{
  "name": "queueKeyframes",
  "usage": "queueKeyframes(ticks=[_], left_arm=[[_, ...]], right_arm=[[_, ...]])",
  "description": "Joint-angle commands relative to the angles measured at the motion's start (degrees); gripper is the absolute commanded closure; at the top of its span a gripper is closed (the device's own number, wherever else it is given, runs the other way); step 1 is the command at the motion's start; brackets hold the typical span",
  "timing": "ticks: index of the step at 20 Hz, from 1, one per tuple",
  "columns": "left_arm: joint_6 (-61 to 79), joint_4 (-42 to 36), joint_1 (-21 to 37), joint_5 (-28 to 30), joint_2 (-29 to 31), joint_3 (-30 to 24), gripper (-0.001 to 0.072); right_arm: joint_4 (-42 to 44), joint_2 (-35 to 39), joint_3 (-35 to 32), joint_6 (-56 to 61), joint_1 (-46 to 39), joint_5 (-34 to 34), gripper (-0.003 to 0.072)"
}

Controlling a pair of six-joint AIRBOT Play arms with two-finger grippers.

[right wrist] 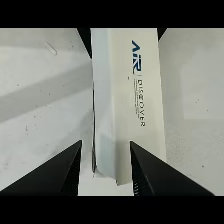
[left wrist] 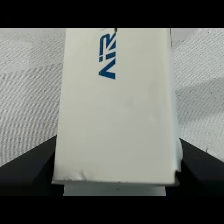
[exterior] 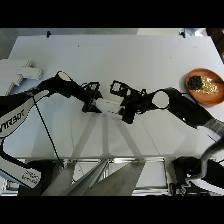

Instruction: Fold the box and place the chain.

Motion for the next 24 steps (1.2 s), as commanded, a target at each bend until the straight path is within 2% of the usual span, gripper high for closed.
queueKeyframes(ticks=[1,4,7,10,12,21,22,23,24], left_arm=[[0.0,0.0,0.0,0.0,0.0,0.0,0.0315],[0.0,0.0,0.0,0.0,0.0,0.0,0.0315],[0.0,0.0,0.0,0.0,0.0,0.0,0.0315],[0.0,0.0,0.0,0.0,0.0,0.0,0.0315],[0.0,0.0,0.0,0.0,0.0,0.0,0.0315],[0.0,0.0,0.0,0.0,0.0,0.0,0.0315],[0.0,0.0,0.0,0.0,0.0,0.0,0.0315],[0.0,0.0,0.0,0.0,0.0,0.0,0.0315],[0.0,0.0,0.0,0.0,0.0,0.0,0.0315]], right_arm=[[-0.2,-2.6,0.0,-0.3,0.0,-0.6,0.0379],[-0.3,-3.7,0.0,-0.2,0.1,-2.7,0.0506],[-0.7,-3.6,0.0,-0.2,0.0,-3.5,0.0524],[-4.7,-3.6,0.0,1.9,0.1,-2.9,0.0539],[-5.5,-3.6,0.0,2.2,0.1,-2.8,0.0573],[-5.7,-3.6,0.0,3.0,0.1,-2.8,0.0577],[-5.6,-3.6,0.0,3.0,0.1,-2.8,0.0543],[-5.5,-3.6,0.0,3.0,0.1,-2.8,0.0450],[-5.5,-3.6,0.0,3.0,0.1,-2.8,0.0449]])
